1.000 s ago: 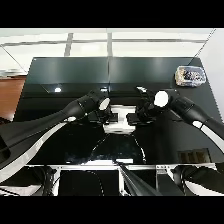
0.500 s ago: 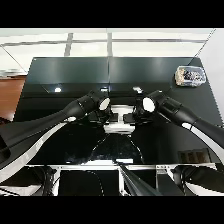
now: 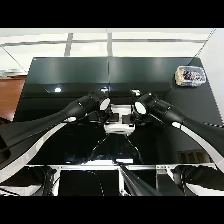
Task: Fold the box and place the chain.
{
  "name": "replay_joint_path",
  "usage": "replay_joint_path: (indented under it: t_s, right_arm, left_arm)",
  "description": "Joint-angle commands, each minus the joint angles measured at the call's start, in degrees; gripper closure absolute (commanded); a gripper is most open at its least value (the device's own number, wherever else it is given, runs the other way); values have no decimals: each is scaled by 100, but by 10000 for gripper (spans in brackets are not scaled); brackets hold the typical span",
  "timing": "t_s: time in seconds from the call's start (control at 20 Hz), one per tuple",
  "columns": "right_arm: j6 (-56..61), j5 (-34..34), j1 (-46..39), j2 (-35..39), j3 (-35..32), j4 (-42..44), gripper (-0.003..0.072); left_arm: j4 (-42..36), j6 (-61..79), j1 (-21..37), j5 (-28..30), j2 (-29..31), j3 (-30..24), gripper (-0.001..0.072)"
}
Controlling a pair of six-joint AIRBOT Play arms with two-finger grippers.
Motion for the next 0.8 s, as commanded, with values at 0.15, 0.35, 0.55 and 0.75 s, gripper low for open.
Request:
replay_joint_path:
  t_s: [0.15, 0.35, 0.55, 0.75]
  right_arm:
    - [223, -98, 26, -55, 11, 59, 670]
    - [245, -83, 20, -55, 11, 111, 531]
    - [247, -140, 26, -55, 11, 160, 669]
    - [289, -197, 24, -52, 13, 144, 665]
  left_arm:
    - [2, 0, 4, -11, -2, 2, 680]
    - [4, 0, 4, -9, -2, 2, 680]
    - [2, 0, 4, 0, -2, 2, 680]
    - [2, 0, 4, -2, -2, 2, 680]
